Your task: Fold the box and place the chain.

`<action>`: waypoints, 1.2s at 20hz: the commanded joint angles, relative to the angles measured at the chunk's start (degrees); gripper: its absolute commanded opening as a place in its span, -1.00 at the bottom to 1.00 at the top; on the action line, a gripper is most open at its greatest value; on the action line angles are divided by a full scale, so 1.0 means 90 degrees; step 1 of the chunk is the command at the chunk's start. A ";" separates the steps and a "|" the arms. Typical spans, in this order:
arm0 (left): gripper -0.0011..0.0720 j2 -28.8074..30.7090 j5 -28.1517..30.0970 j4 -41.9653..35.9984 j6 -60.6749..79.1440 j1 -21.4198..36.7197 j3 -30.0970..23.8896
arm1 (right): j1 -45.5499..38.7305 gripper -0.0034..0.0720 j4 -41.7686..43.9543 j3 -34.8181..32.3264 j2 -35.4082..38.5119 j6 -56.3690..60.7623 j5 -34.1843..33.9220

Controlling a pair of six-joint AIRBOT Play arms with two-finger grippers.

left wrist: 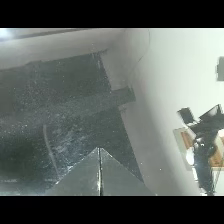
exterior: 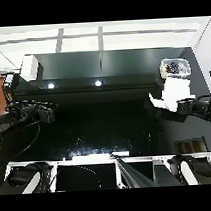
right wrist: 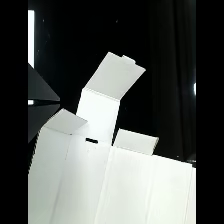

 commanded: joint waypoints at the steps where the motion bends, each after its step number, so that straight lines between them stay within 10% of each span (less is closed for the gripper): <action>1: -0.88 0.0005 0.0000 0.0000 0.0000 -0.0005 -0.0002 | 0.0002 -0.80 0.0002 -0.0002 0.0007 0.0002 0.0002; 14: -0.88 0.0005 0.0002 0.0000 0.0000 -0.0005 -0.0002 | 0.0002 -0.80 0.0002 -0.0002 0.0007 0.0002 -0.0002; 19: -0.88 -0.0024 0.1479 -0.0192 -0.0012 -0.0007 -0.0017 | 0.0002 -0.80 0.0369 -0.0002 0.0007 0.0005 -0.0610; 20: -0.88 -0.0032 0.1613 -0.0192 -0.0012 -0.0007 -0.0019 | 0.0002 -0.73 0.0483 -0.0002 0.0005 0.0015 -0.1008; 21: -0.88 -0.0073 0.1773 -0.0194 -0.0012 -0.0007 -0.0024 | 0.0002 0.41 0.0481 -0.0002 0.0002 0.0078 -0.1292; 22: -0.70 -0.0151 0.1906 -0.0202 -0.0012 -0.0007 -0.0024 | 0.0002 0.98 0.0432 -0.0002 -0.0007 0.0075 -0.1528; 23: 0.43 -0.0226 0.1977 -0.0204 -0.0017 -0.0007 -0.0024 | -0.0024 0.98 0.0335 -0.0002 -0.0051 0.0095 -0.1804; 24: 0.96 -0.0306 0.1933 -0.0214 -0.0090 -0.0007 -0.0024 | -0.0117 0.98 0.0080 0.0007 -0.0134 0.0221 -0.2047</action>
